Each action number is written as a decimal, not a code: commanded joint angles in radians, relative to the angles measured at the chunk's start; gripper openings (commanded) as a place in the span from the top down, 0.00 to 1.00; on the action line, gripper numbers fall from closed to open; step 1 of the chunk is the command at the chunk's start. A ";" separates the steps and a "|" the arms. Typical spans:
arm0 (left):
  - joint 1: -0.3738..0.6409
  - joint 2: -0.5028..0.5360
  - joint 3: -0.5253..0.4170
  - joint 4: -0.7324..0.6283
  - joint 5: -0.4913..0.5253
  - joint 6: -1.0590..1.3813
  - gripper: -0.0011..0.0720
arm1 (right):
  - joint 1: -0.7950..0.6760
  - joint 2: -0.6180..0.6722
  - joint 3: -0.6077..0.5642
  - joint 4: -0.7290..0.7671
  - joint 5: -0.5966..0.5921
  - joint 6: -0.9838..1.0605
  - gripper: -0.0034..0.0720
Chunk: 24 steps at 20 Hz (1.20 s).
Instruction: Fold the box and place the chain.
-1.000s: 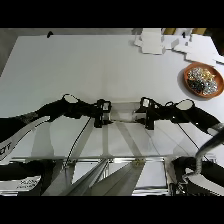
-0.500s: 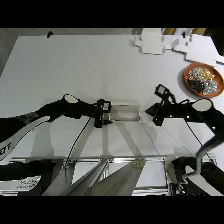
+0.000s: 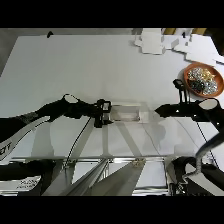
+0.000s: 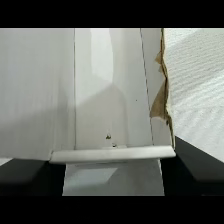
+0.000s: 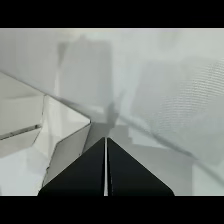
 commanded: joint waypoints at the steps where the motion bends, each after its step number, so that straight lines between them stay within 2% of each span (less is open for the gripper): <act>1: -0.001 0.000 0.000 0.000 0.000 0.000 0.69 | 0.029 -0.106 0.000 -0.006 0.037 0.119 0.93; 6: -0.001 0.000 0.000 0.000 0.000 0.000 0.69 | 0.099 -0.158 0.000 0.099 0.020 0.121 0.93; 7: -0.001 0.000 0.000 0.000 0.000 0.000 0.69 | 0.100 -0.154 0.000 0.128 0.031 0.103 0.85; 8: -0.001 0.000 0.000 0.000 0.000 0.000 0.69 | 0.100 -0.145 0.000 0.140 0.041 0.103 0.68; 9: -0.001 0.000 0.000 0.000 0.000 0.000 0.69 | 0.100 -0.130 0.000 0.140 0.050 0.103 0.63; 14: -0.001 0.000 0.000 0.000 0.000 0.000 0.69 | 0.100 -0.043 0.000 0.173 0.093 0.103 0.61; 16: -0.001 0.000 0.000 0.000 0.000 0.000 0.69 | 0.100 -0.042 0.000 0.216 0.118 0.103 0.56; 21: -0.001 0.000 0.000 0.000 0.000 0.000 0.69 | 0.132 -0.041 0.000 0.227 0.151 0.103 0.55; 22: -0.001 0.000 0.000 0.000 0.000 0.000 0.69 | 0.151 -0.042 0.000 0.226 0.149 0.102 0.51; 24: -0.001 0.000 0.000 0.000 0.000 0.000 0.69 | 0.184 -0.041 0.000 0.220 0.131 0.097 0.50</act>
